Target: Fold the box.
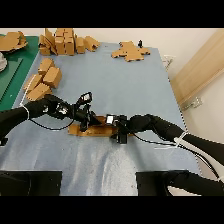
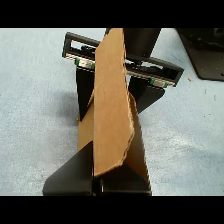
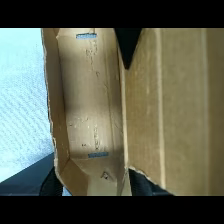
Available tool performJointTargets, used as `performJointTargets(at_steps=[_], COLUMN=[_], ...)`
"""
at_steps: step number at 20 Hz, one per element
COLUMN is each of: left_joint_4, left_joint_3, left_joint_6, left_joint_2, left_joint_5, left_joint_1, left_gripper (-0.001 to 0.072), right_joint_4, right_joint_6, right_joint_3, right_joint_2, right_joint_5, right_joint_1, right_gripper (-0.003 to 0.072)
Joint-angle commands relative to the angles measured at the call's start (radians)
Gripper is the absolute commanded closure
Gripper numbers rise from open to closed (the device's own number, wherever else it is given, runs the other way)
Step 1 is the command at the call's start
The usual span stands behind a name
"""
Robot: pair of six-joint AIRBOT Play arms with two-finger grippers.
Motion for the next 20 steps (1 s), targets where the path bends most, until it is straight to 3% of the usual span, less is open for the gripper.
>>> performJointTargets(at_steps=[1,20], left_joint_4=[0.0,-0.026], left_joint_3=[0.0,0.0], left_joint_6=[0.0,0.0], left_joint_2=[0.0,0.0], left_joint_5=[0.001,-0.002], left_joint_1=[0.0,0.0], left_gripper=[0.0699,0.0698], right_joint_4=[-0.003,0.016], right_joint_6=[-0.001,-0.001], right_joint_3=[0.0,0.0], right_joint_2=[-0.001,0.0], right_joint_5=[0.0,0.003], right_joint_1=[0.002,0.002], right_gripper=[0.0167,0.0169])
